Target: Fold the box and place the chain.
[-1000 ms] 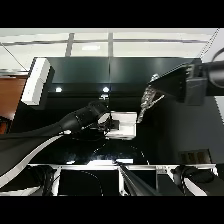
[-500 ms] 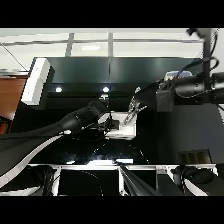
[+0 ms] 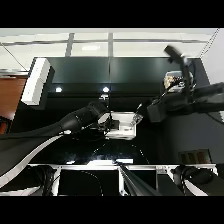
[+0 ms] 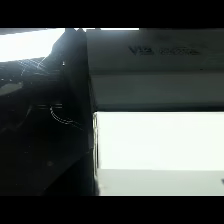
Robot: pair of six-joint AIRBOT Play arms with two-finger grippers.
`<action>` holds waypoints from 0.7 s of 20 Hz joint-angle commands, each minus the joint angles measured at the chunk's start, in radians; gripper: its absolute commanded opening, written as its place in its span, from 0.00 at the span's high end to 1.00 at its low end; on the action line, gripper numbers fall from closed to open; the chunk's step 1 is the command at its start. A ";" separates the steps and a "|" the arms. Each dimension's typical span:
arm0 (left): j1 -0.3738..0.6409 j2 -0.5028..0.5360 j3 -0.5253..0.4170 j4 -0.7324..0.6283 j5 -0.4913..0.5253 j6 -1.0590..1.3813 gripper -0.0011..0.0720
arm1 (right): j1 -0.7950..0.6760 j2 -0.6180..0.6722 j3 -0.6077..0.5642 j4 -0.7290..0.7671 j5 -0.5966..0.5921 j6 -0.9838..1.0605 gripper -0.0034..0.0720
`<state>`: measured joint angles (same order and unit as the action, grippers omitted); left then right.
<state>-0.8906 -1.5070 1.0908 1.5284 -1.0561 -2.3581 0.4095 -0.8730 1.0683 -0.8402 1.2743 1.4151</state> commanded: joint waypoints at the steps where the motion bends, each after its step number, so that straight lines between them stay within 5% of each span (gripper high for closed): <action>1: 0.001 0.000 0.000 0.000 0.000 0.000 0.95 | 0.053 -0.003 -0.101 0.040 -0.133 0.017 0.94; 10: 0.001 0.000 0.000 0.000 0.000 0.000 0.95 | 0.069 -0.024 -0.250 -0.008 -0.197 0.054 0.92; 11: 0.001 0.000 0.000 0.000 0.000 0.000 0.95 | 0.068 -0.024 -0.264 -0.011 -0.209 0.059 0.81; 12: 0.001 0.000 0.000 0.000 0.000 0.000 0.95 | 0.062 -0.024 -0.265 -0.024 -0.212 0.059 0.47; 14: 0.001 0.000 0.000 0.000 0.000 0.000 0.95 | 0.003 -0.019 -0.251 -0.048 -0.183 0.058 0.46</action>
